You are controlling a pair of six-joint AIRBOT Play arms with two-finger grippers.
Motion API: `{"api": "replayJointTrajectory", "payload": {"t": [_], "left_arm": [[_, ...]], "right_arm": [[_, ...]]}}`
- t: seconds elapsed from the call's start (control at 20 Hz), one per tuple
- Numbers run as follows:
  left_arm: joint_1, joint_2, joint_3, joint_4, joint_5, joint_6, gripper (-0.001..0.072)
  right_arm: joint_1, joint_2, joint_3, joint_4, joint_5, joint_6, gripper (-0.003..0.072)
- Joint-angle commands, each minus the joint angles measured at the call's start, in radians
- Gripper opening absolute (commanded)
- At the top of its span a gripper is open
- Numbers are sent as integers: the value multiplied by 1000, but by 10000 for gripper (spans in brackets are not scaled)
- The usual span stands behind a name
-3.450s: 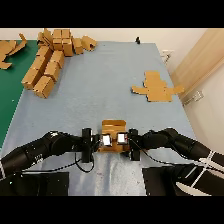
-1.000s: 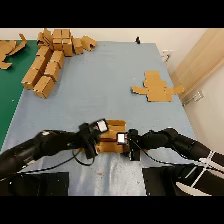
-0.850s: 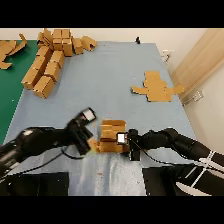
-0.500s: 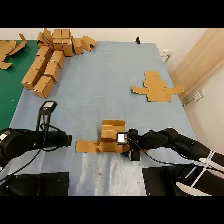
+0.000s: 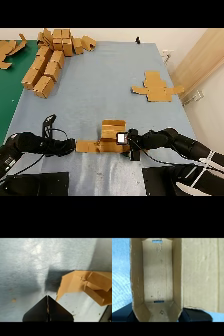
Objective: Fold the box.
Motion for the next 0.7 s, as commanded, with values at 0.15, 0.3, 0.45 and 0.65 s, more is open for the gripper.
{"api": "replayJointTrajectory", "payload": {"t": [0.15,0.3,0.45,0.65], "left_arm": [[3,-138,-6,-318,84,279,13],[3,-142,-6,-347,74,304,13],[3,-145,-7,-341,76,306,13],[1,-166,-8,-351,74,323,13]], "right_arm": [[0,0,0,0,0,0,601],[1,0,0,0,0,0,600],[1,0,0,0,0,0,601],[1,0,0,0,0,0,601]]}}
